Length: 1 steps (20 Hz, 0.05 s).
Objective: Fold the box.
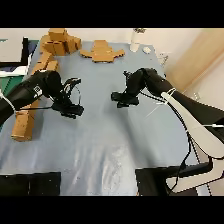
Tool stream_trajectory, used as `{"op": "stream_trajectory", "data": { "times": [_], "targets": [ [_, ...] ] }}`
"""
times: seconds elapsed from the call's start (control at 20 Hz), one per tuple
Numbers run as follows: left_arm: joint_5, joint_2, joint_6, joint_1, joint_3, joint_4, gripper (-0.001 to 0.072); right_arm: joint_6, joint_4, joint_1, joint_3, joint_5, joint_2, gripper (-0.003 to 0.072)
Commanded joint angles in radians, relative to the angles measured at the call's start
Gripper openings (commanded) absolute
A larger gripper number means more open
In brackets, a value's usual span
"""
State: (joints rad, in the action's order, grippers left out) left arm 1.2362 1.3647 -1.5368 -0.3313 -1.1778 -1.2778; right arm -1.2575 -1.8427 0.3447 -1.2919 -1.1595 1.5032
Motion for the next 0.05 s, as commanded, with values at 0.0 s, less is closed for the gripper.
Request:
{"op": "stream_trajectory", "data": {
  "times": [0.0],
  "targets": [
    [0.012,-0.003,-0.001,0.001,0.003,0.001,0.0011,0.000,-0.002,0.000,-0.001,-0.002,0.001,0.0024]
  ]
}}
